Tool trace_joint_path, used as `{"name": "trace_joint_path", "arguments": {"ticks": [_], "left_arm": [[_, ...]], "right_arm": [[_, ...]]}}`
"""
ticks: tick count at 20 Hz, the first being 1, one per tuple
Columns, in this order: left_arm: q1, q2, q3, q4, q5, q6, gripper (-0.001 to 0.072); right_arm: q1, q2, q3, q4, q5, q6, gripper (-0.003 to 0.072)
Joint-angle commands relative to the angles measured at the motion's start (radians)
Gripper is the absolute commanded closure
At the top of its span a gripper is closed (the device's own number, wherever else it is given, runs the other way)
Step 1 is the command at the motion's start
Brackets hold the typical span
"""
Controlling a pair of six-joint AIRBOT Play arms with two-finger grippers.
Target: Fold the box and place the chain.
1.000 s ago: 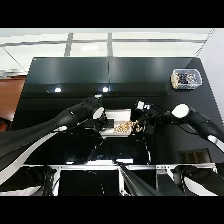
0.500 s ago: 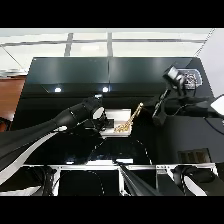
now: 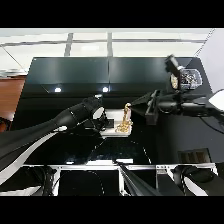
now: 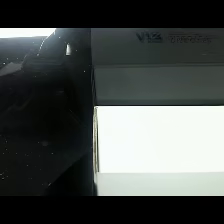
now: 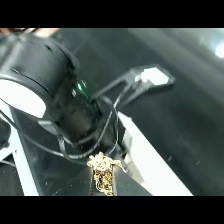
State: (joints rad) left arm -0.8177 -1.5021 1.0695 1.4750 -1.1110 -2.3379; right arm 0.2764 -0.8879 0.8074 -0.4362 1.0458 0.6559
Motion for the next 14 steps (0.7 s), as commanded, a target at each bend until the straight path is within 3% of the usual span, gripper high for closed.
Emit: {"name": "trace_joint_path", "arguments": {"ticks": [1, 2, 3, 7, 10, 11, 12, 14], "left_arm": [[0.0, 0.0, 0.001, 0.001, 0.0, 0.0, 0.068], [0.0, 0.0, 0.001, 0.0, 0.0, 0.0, 0.068], [0.0, 0.0, 0.001, 0.001, -0.001, 0.0, 0.068], [0.0, 0.0, 0.001, 0.001, 0.0, 0.0, 0.068], [0.0, 0.0, 0.001, 0.001, 0.0, 0.0, 0.068], [0.0, 0.0, 0.001, 0.001, 0.0, 0.0, 0.068], [0.0, 0.0, 0.001, 0.001, -0.001, 0.0, 0.068], [0.0, 0.0, 0.0, 0.001, -0.002, 0.0, 0.068]], "right_arm": [[0.036, -0.085, -0.034, -0.058, -0.026, 0.023, 0.0649], [0.03, -0.095, -0.034, -0.101, -0.026, 0.032, 0.0462], [0.014, -0.093, -0.033, -0.142, -0.025, 0.033, 0.0362], [-0.12, -0.08, -0.036, -0.373, 0.07, 0.032, 0.0363], [-0.117, -0.082, -0.136, -0.474, -0.073, 0.027, 0.0361], [-0.102, -0.085, -0.185, -0.475, -0.151, 0.007, 0.0221], [-0.08, -0.092, -0.231, -0.476, -0.225, -0.054, -0.0034], [-0.031, -0.118, -0.277, -0.483, -0.258, -0.27, -0.0034]]}}
